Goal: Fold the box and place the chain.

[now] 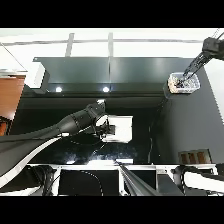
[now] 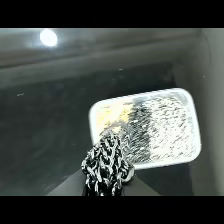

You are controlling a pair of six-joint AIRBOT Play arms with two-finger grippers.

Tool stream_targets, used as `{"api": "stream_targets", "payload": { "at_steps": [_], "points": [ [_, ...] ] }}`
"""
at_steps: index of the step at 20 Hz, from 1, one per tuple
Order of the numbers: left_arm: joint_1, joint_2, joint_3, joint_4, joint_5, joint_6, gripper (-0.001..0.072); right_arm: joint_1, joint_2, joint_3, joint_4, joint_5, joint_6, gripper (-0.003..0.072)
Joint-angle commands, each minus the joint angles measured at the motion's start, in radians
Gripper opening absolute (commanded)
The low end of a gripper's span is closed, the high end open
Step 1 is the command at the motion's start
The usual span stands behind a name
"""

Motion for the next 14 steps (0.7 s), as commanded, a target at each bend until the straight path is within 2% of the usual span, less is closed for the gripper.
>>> {"api": "stream_targets", "payload": {
  "at_steps": [1, 5, 9, 12, 14],
  "points": [
    [0.000, 0.000, 0.000, -0.002, 0.002, 0.000, 0.0025, 0.003, 0.201, -0.113, 0.131, 0.005, -0.069, 0.0009],
    [0.000, 0.000, 0.000, -0.002, 0.002, 0.000, 0.0026, 0.042, 0.389, -0.276, 0.216, 0.042, -0.099, 0.0004],
    [0.000, 0.000, 0.000, -0.002, 0.002, 0.000, 0.0026, 0.156, 0.518, -0.417, 0.269, 0.232, -0.185, 0.0004],
    [0.001, 0.000, 0.000, -0.002, 0.003, 0.000, 0.0026, 0.258, 0.545, -0.494, 0.398, 0.330, -0.224, 0.0005],
    [0.000, 0.000, 0.000, -0.002, 0.004, 0.000, 0.0026, 0.333, 0.544, -0.545, 0.482, 0.329, -0.224, 0.0005]
  ]
}}
